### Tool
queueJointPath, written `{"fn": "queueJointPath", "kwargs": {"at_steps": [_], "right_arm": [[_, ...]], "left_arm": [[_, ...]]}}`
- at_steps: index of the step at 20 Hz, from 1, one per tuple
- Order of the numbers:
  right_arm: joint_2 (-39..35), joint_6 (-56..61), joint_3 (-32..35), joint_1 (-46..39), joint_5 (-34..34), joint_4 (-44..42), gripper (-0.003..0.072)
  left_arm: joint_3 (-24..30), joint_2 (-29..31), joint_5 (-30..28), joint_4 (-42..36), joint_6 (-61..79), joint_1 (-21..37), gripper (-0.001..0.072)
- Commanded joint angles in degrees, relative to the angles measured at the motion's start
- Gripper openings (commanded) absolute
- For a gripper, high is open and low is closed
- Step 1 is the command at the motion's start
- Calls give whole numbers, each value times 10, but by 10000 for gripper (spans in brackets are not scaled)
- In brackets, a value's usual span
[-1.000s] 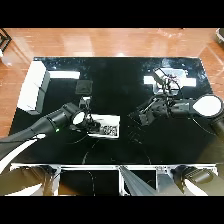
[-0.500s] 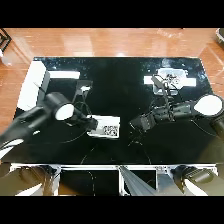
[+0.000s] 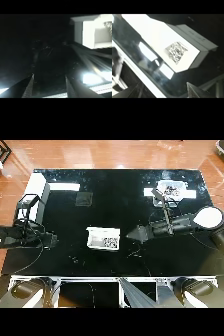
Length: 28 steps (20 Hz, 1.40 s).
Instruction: Fold the box and place the chain.
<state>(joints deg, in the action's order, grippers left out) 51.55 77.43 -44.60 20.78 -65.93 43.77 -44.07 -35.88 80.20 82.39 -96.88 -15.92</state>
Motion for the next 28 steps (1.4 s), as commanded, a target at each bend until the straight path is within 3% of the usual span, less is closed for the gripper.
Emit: {"fn": "queueJointPath", "kwargs": {"at_steps": [1,3,7,9,11,13,17,22,28], "right_arm": [[6,109,-11,16,120,7,716],[42,97,-65,17,129,14,715],[158,71,-185,38,62,80,715],[212,-2,-226,63,52,110,715],[261,-3,-264,91,53,181,714],[297,-9,-289,116,51,177,714],[322,-106,-297,151,29,162,714],[323,-158,-297,156,-72,143,714],[323,-224,-297,171,-71,150,714]], "left_arm": [[56,-13,-66,-148,138,122,509],[61,-42,-68,-173,172,153,509],[61,-75,-93,-174,181,156,509],[61,-82,-78,-173,182,156,509],[61,-82,-83,-173,189,156,509],[61,-82,-95,-173,194,156,509],[61,-82,-76,-171,205,156,509],[61,-82,-110,-170,205,156,509],[61,-95,-117,-171,202,156,509]]}}
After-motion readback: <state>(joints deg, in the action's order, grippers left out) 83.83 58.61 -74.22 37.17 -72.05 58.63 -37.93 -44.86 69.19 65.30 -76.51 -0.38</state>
